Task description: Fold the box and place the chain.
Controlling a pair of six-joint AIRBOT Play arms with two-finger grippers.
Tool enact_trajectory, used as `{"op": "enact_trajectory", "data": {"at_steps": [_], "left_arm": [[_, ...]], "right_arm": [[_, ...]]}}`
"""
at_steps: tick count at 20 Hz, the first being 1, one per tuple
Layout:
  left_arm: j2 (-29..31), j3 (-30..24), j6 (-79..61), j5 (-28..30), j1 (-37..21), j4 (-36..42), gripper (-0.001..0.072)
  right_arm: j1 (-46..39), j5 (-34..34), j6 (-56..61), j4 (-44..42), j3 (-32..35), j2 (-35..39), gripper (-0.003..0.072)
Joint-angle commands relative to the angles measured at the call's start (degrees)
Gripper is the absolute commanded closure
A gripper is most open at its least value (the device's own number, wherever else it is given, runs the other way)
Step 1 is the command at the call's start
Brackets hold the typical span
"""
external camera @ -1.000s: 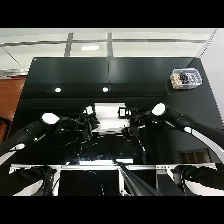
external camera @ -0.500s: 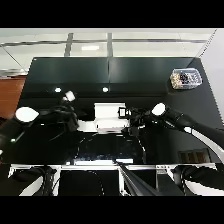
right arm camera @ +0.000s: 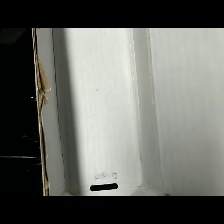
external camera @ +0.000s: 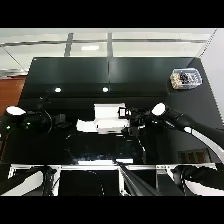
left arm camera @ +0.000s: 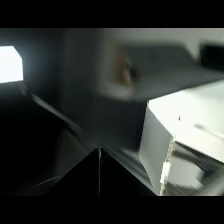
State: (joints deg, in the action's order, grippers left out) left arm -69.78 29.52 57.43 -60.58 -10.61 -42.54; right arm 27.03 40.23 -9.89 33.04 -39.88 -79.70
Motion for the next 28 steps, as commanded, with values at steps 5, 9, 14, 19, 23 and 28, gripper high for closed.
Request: {"op": "enact_trajectory", "data": {"at_steps": [5,9,14,19,23,28], "left_arm": [[-10.69,0.7,-3.76,-1.88,10.12,8.87,0.0685],[-10.69,5.09,-6.56,-6.62,12.02,10.58,0.0675],[-10.69,10.86,-6.45,-11.93,12.31,10.49,0.0159],[-10.69,14.47,-4.31,-11.82,16.76,10.14,0.017],[-10.69,17.86,1.51,-9.11,22.91,6.34,0.0256],[-10.69,23.04,14.19,-6.86,28.89,-4.96,0.029]], "right_arm": [[0.0,0.02,0.02,0.02,-0.02,-0.02,0.049],[0.0,0.02,0.0,0.02,-0.02,-0.02,0.049],[0.0,0.0,0.0,0.02,-0.02,-0.02,0.049],[0.0,0.02,0.02,0.02,-0.02,-0.02,0.049],[0.0,0.02,0.0,0.02,-0.04,-0.02,0.049],[0.0,0.0,0.02,0.02,-0.02,-0.02,0.049]]}}
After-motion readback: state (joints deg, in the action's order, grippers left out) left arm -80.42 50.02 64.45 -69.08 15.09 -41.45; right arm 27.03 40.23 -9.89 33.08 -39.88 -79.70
